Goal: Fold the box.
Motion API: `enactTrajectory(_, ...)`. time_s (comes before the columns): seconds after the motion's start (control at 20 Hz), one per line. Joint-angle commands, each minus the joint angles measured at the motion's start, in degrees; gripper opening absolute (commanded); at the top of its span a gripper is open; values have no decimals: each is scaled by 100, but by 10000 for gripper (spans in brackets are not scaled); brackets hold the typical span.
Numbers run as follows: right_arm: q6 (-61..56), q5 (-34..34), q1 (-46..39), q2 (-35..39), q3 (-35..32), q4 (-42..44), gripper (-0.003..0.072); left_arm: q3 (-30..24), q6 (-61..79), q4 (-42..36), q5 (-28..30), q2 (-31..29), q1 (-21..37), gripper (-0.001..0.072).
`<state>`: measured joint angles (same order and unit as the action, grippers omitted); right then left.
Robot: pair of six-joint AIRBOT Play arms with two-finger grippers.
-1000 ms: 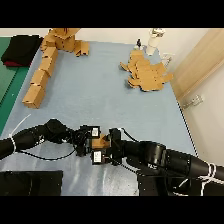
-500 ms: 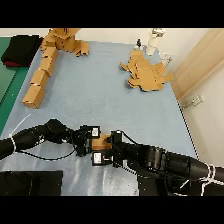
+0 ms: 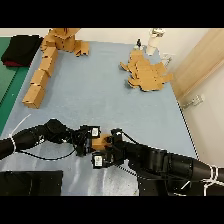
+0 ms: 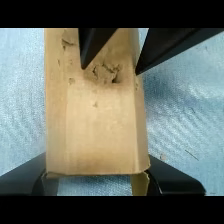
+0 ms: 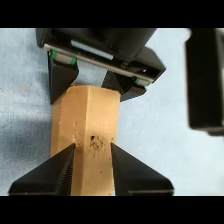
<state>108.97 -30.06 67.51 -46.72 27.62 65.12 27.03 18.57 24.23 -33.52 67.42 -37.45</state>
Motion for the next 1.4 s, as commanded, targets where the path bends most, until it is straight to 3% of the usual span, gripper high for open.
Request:
enactTrajectory(0.0,-9,-17,76,136,4,-109,340,4,2,2,2,-2,2,473)
enactTrajectory(0.3,-192,-37,74,144,11,-772,332,4,2,2,2,-2,2,472)
enactTrajectory(0.4,-208,-55,72,142,52,-876,263,4,2,2,2,-2,2,473)
enactTrajectory(0.55,-208,-59,72,138,63,-896,262,4,2,2,2,-2,2,472)
enactTrajectory(0.7,-208,-61,72,94,61,-837,229,4,2,2,2,-2,2,473)
enactTrajectory(0.9,-208,-26,74,-210,63,-686,229,4,2,2,2,-2,2,473)
enactTrajectory(1.35,-205,-214,404,-166,63,-39,229,4,2,2,2,-2,2,473)
